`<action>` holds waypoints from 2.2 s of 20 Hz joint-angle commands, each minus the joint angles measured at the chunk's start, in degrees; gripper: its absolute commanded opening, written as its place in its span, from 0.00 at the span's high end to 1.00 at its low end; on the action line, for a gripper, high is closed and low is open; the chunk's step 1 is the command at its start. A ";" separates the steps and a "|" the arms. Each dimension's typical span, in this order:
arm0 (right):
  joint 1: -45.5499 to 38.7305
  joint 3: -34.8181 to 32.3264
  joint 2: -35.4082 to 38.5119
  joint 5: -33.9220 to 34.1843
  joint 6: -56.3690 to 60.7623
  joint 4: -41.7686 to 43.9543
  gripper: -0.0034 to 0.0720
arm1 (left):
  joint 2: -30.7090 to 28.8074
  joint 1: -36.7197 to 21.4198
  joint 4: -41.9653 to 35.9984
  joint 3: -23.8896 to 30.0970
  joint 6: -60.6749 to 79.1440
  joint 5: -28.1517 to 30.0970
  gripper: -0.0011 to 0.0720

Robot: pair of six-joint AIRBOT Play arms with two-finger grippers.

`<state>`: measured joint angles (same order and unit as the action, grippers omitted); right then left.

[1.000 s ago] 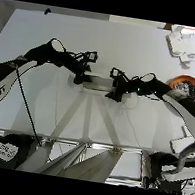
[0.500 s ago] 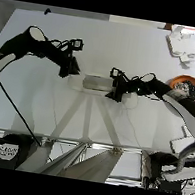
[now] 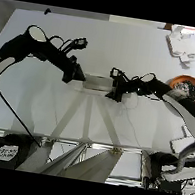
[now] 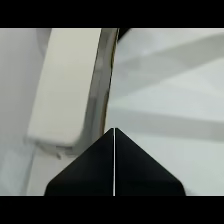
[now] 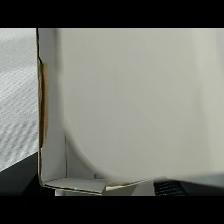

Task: Fold the box and place the chain.

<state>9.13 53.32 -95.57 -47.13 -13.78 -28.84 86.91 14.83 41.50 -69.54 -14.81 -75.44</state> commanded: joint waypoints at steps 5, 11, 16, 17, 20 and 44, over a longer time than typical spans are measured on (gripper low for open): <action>0.02 -0.02 0.02 0.00 0.00 0.00 0.28 | 3.17 2.93 -3.08 0.31 -11.61 32.65 0.97; 0.02 -0.02 0.02 -0.02 0.00 0.00 0.28 | 8.74 2.91 -2.82 0.31 -12.66 30.99 0.97; 0.02 -0.02 0.02 -0.02 0.00 0.00 0.28 | 6.03 0.61 1.25 0.24 -12.22 24.17 0.97; 0.02 -0.02 0.02 -0.02 0.00 0.00 0.28 | 4.79 -0.63 1.46 0.24 -11.65 20.28 0.96; 0.02 -0.02 0.02 -0.02 0.00 0.00 0.28 | 0.94 -4.24 4.66 0.26 -3.30 7.96 0.83; 0.04 -0.02 0.02 -0.02 0.00 0.00 0.28 | -2.69 1.70 5.73 16.50 27.67 25.94 0.47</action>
<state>9.13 53.32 -95.57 -47.16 -13.80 -28.86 84.25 16.40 47.90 -53.36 12.08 -50.87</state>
